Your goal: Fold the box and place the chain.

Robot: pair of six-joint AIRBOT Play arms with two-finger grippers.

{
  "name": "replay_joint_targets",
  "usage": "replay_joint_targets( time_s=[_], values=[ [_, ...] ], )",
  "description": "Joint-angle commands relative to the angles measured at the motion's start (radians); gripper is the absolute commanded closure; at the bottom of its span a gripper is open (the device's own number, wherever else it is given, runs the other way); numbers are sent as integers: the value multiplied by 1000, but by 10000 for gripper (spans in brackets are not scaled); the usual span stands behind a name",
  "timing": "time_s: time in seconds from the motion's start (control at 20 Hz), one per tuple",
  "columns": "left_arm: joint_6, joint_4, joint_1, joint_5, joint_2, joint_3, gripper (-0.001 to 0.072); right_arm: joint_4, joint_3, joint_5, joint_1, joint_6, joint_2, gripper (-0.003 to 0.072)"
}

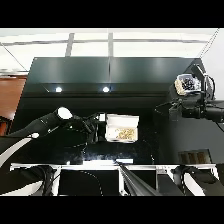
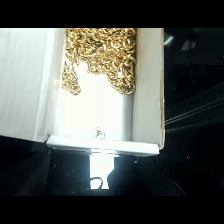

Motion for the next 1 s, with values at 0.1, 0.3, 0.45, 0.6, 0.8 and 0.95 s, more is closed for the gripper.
replay_joint_targets(
  time_s=[0.1, 0.3, 0.45, 0.6, 0.8, 0.95],
  values=[
    [39, -5, -13, 5, -3, 6, -4, 0, 1, 4, -1, 0, 1, 396],
    [58, -6, -33, 10, -3, 6, -4, 0, 1, 4, -1, 0, 1, 396],
    [58, -5, -33, 20, -3, 6, 19, 0, 1, 3, -1, 0, 1, 396],
    [58, -5, -33, 31, -3, 6, 299, -13, 1, -11, -1, 0, 1, 396],
    [57, -5, -33, 42, -3, 6, 298, -104, -15, -59, 0, 176, 0, 385],
    [57, -5, -33, 42, -3, 6, 298, -201, -27, -143, 48, 266, -16, -20]
  ],
)
